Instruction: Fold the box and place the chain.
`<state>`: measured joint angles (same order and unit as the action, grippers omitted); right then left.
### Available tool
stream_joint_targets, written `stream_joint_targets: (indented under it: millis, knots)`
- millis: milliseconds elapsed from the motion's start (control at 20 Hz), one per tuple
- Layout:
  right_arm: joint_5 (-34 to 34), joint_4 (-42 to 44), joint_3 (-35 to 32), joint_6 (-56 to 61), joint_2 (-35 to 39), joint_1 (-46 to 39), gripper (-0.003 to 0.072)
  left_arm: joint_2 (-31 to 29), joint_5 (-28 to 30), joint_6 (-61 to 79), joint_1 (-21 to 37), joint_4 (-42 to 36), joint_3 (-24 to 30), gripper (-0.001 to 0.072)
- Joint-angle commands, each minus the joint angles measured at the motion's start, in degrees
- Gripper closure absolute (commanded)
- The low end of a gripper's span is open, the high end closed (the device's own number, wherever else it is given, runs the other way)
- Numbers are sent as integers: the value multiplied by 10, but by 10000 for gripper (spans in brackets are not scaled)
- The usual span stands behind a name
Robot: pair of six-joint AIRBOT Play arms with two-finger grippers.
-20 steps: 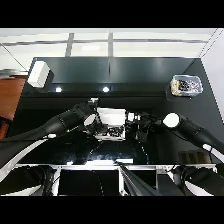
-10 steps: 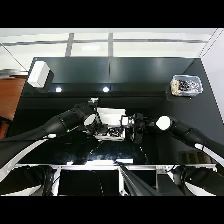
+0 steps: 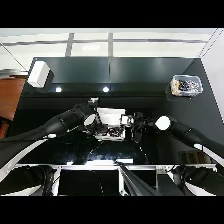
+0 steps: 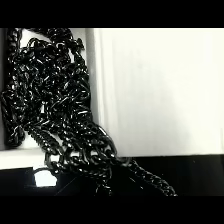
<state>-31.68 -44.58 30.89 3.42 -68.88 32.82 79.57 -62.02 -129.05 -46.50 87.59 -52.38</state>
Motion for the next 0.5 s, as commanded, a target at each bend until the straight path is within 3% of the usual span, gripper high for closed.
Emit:
stream_joint_targets:
  millis: [0,250,450]
  knots:
    - [0,-19,0,64,12,0,662,0,1,0,0,0,0,678]
    - [-27,-157,0,259,102,0,663,0,0,0,0,0,0,677]
    - [-84,-169,1,362,189,0,663,0,0,0,0,0,0,678]
